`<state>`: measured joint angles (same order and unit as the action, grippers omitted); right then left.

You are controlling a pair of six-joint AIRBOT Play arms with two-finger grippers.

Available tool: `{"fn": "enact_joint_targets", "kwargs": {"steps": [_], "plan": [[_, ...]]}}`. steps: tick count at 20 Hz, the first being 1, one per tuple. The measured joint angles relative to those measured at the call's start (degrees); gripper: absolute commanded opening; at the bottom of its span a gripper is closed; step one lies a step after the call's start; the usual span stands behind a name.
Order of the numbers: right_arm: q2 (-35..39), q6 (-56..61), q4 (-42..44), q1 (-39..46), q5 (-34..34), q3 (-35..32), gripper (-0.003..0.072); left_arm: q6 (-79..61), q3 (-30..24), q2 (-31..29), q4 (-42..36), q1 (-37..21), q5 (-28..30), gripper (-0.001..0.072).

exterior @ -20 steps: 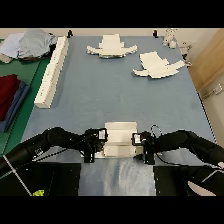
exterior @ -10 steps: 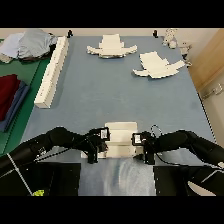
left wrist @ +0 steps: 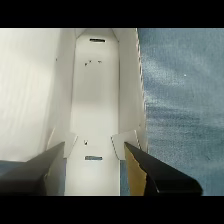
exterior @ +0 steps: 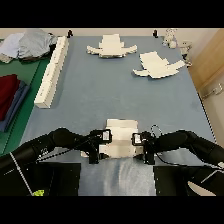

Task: Fold the box.

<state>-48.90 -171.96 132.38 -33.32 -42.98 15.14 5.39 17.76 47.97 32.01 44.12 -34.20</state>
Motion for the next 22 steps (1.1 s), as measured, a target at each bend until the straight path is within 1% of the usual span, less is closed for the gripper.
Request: {"fn": "enact_joint_targets", "kwargs": {"steps": [1, 2, 3, 4, 7, 9, 11, 13, 14, 15, 17, 18, 19, 22], "plan": [[0.0, 0.0, 0.0, 0.0, 0.0, 0.0, 0.0529, 0.0, 0.0, 0.0, 0.0, 0.0, 0.0, 0.0544], [0.0, 0.0, 0.0, 0.0, 0.0, 0.0, 0.053, 0.2, 0.0, 0.0, 0.0, 0.1, 0.0, 0.0275], [0.0, 0.0, 0.0, 0.0, 0.0, 0.0, 0.0529, 0.5, 0.0, 0.0, 0.3, 0.1, 0.0, 0.0043], [0.0, 0.0, 0.0, 0.0, 0.0, 0.0, 0.0529, 1.4, 0.0, -0.2, 0.9, 0.1, -0.1, 0.0015], [0.0, -0.1, 0.0, 0.0, 0.0, 0.0, 0.0529, 7.9, 0.6, -1.7, 5.9, 0.1, -2.6, 0.0014], [0.0, -0.1, 0.0, 0.0, 0.0, 0.0, 0.053, 15.7, 1.7, -3.8, 11.3, 0.1, -5.4, 0.0014], [0.0, -0.1, 0.0, 0.0, 0.0, 0.0, 0.053, 27.0, 3.5, -7.0, 18.2, 0.1, -8.7, 0.0014], [0.0, -0.1, 0.0, 0.0, 0.0, 0.0, 0.0529, 43.4, 5.5, -10.8, 27.3, -0.1, -11.7, 0.0014], [0.0, -0.1, 0.0, 0.0, 0.0, 0.0, 0.0529, 53.9, 6.3, -12.7, 32.6, -0.6, -13.2, 0.0014], [0.0, 0.0, 0.0, 0.0, 0.0, 0.0, 0.053, 65.2, 6.9, -14.6, 37.8, -1.6, -15.1, 0.0014], [0.0, -0.1, 0.0, 0.0, 0.0, 0.0, 0.053, 84.9, 7.6, -17.4, 45.6, -5.6, -21.1, 0.0014], [0.0, -0.1, 0.0, 0.0, 0.0, 0.0, 0.0529, 91.0, 7.5, -18.3, 47.5, -8.1, -23.7, 0.0013], [0.0, -0.1, 0.0, 0.0, 0.0, 0.0, 0.0529, 95.2, 7.1, -18.8, 47.5, -10.8, -25.5, 0.0013], [0.0, -0.1, 0.0, 0.0, 0.0, 0.0, 0.0529, 98.7, 4.3, -19.4, 42.5, -18.4, -28.0, 0.0012]]}}
